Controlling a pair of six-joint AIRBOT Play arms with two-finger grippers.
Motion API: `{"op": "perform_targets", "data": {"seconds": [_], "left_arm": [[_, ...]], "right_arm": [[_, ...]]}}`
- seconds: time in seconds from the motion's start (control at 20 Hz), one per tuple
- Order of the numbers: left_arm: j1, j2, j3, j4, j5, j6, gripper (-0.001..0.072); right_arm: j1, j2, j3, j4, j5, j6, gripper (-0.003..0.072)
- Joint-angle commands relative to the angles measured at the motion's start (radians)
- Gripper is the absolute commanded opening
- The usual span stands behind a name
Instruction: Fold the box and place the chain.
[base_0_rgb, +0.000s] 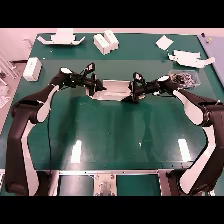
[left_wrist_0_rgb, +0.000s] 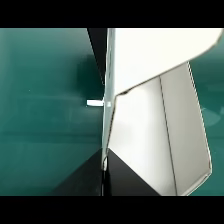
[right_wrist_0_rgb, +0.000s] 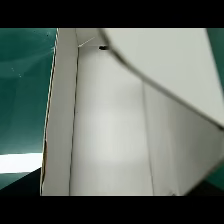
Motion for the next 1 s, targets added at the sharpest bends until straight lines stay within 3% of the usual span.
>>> {"op": "perform_targets", "data": {"seconds": [0.0, 0.95], "left_arm": [[0.001, 0.0, 0.0, 0.001, -0.002, 0.0, 0.0022], [0.001, 0.0, 0.0, 0.001, -0.002, 0.0, 0.0022]], "right_arm": [[0.0, -0.006, 0.0, -0.002, -0.002, -0.005, 0.0617], [0.0, -0.009, 0.0, 0.051, 0.026, -0.05, 0.0617]]}}
